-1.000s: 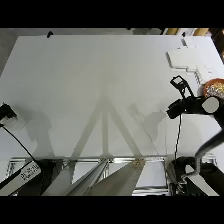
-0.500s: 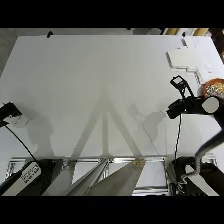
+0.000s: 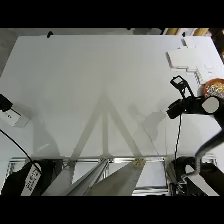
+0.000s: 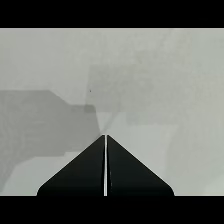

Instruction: Fold the box and place the chain.

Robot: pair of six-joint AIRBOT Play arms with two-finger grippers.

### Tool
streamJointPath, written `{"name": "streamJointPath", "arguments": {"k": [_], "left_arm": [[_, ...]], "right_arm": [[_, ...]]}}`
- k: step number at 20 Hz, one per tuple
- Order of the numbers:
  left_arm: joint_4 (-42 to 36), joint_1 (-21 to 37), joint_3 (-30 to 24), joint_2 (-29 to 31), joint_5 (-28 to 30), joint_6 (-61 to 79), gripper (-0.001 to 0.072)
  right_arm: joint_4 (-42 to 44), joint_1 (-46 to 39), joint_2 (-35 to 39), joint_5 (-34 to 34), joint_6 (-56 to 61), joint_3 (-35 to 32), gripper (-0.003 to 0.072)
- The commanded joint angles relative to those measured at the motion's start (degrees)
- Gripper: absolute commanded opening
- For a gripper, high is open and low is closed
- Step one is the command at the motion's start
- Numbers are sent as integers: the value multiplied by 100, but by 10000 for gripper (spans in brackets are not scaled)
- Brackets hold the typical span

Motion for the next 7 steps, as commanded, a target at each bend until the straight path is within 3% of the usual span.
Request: {"name": "streamJointPath", "arguments": {"k": [1, 7], "left_arm": [[155, -44, 0, 229, 94, -26, 689], [260, -35, -4, -90, 337, -31, 688]], "right_arm": [[0, -2, -4, -2, 2, -2, 19], [0, -2, -4, 0, 2, -2, 19]]}}
